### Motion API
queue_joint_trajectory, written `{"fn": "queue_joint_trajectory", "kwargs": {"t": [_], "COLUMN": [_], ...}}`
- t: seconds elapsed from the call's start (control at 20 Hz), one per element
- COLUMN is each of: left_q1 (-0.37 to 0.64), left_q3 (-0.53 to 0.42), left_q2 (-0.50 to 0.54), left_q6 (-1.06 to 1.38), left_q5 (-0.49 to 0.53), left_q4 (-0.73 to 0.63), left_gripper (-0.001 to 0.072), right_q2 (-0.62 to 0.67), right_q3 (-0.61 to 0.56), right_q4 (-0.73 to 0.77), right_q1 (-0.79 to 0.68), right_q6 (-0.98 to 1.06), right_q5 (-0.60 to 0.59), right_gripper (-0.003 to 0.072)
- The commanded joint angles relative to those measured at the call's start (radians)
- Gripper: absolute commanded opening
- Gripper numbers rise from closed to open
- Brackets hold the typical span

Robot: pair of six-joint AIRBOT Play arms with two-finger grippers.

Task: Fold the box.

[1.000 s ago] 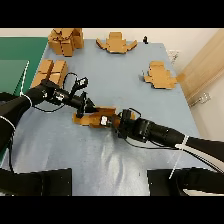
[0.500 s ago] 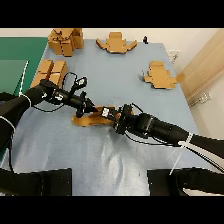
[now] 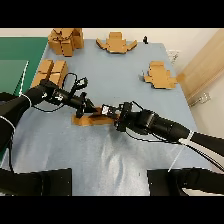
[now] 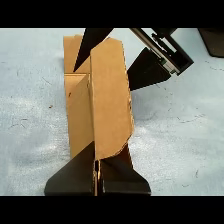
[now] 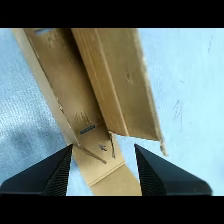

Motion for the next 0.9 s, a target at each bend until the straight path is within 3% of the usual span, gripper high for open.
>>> {"fn": "queue_joint_trajectory", "kwargs": {"t": [0.0, 0.25, 0.5, 0.65, 0.85], "left_q1": [0.0, 0.0, 0.0, 0.0, 0.0], "left_q3": [0.001, 0.001, 0.001, 0.001, 0.001], "left_q2": [0.001, 0.001, 0.001, 0.001, 0.001], "left_q6": [0.001, 0.001, 0.001, 0.001, 0.001], "left_q5": [0.006, 0.007, 0.008, 0.019, 0.047], "left_q4": [-0.003, -0.002, -0.002, -0.002, -0.002], "left_gripper": [0.0015, 0.0015, 0.0015, 0.0015, 0.0015], "right_q2": [-0.007, -0.073, -0.13, -0.179, -0.217], "right_q3": [0.021, 0.065, 0.135, 0.174, 0.179], "right_q4": [0.071, 0.498, 0.808, 0.868, 0.87], "right_q1": [-0.005, -0.068, -0.167, -0.196, -0.2], "right_q6": [-0.095, -0.476, -0.788, -0.895, -0.951], "right_q5": [-0.014, -0.059, -0.158, -0.239, -0.239], "right_gripper": [0.0621, 0.0599, 0.0599, 0.0599, 0.0599]}}
